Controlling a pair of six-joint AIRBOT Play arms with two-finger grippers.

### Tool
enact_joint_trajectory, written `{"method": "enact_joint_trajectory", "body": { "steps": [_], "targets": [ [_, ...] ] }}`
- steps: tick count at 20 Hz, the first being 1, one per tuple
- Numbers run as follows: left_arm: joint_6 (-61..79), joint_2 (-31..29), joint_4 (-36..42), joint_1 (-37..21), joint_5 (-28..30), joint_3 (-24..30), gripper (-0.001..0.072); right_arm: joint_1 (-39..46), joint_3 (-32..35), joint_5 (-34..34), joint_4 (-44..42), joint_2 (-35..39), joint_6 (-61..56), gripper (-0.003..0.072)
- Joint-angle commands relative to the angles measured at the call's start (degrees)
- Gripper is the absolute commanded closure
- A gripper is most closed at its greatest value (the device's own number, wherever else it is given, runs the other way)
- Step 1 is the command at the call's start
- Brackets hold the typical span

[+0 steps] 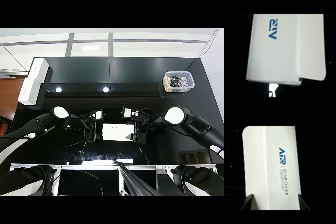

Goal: Fold the box and place the chain.

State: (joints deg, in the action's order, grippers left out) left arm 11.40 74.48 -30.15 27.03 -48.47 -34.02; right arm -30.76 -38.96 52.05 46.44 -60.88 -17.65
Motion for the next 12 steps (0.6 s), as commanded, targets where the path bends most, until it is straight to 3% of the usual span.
{"method": "enact_joint_trajectory", "body": {
  "steps": [1,2,3,8,9,10,12],
  "targets": [
    [0.02,0.04,0.00,0.04,0.00,0.00,0.0312,-0.07,-0.42,-0.50,0.59,0.02,-3.69,0.0056],
    [0.02,0.04,0.00,0.04,0.00,0.00,0.0312,-0.07,-0.87,0.17,0.61,0.02,-3.82,0.0189],
    [0.02,0.04,0.00,0.04,0.00,0.00,0.0312,-0.07,-1.40,0.59,0.61,0.02,-3.82,0.0229],
    [0.02,0.04,0.00,0.04,0.00,0.00,0.0312,-0.07,-2.16,1.01,0.76,0.02,-4.96,0.0287],
    [0.02,0.04,0.00,0.04,0.02,0.00,0.0312,-0.07,-2.16,1.09,0.79,0.02,-5.01,0.0439],
    [0.02,0.04,0.00,0.04,0.02,0.00,0.0312,-0.07,-2.16,1.05,0.81,0.02,-5.01,0.0502],
    [0.02,0.04,0.00,0.04,0.02,0.00,0.0312,-0.07,-2.16,1.07,1.03,0.02,-5.07,0.0502]
  ]
}}
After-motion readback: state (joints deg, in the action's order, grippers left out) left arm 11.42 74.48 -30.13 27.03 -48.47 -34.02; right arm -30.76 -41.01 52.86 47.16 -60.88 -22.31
